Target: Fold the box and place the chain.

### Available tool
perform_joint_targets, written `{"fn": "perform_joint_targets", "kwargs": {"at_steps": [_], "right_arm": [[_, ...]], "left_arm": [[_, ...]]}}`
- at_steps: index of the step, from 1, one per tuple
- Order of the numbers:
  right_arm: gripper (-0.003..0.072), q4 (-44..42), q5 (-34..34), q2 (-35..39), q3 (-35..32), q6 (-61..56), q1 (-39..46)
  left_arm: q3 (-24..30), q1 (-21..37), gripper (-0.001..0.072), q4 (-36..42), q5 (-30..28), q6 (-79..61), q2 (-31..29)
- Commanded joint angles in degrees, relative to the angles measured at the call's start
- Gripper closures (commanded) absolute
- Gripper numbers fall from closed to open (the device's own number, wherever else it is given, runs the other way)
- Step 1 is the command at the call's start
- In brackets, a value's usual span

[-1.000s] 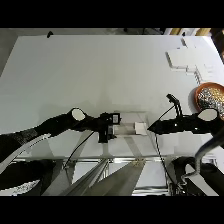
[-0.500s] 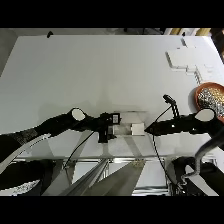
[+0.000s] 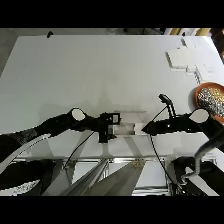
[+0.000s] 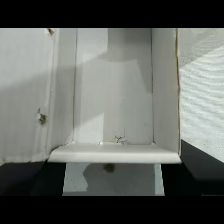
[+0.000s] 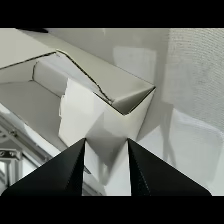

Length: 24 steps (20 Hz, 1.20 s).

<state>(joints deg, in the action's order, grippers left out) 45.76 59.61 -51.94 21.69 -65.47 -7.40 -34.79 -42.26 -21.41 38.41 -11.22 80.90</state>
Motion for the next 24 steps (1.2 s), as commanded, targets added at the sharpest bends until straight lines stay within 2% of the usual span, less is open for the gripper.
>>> {"fn": "perform_joint_targets", "kwargs": {"at_steps": [1, 14, 20, 24], "right_arm": [[0.0385, 6.21, -0.94, 0.04, 1.68, -6.16, -1.60], [0.0385, 3.80, -1.90, 0.04, 1.88, -7.37, -3.98], [0.0384, 3.69, -3.26, 0.04, 3.56, -14.49, -4.02], [0.0385, 5.99, -4.46, 0.04, 3.56, -19.43, -9.57]], "left_arm": [[-0.07, 0.02, 0.0537, -0.04, 0.00, -0.11, -0.02], [-0.07, 0.02, 0.0537, -0.04, 0.00, -0.11, -0.02], [-0.07, 0.02, 0.0537, -0.04, 0.00, -0.11, -0.02], [-0.07, 0.02, 0.0537, -0.04, 0.00, -0.11, -0.02]]}}
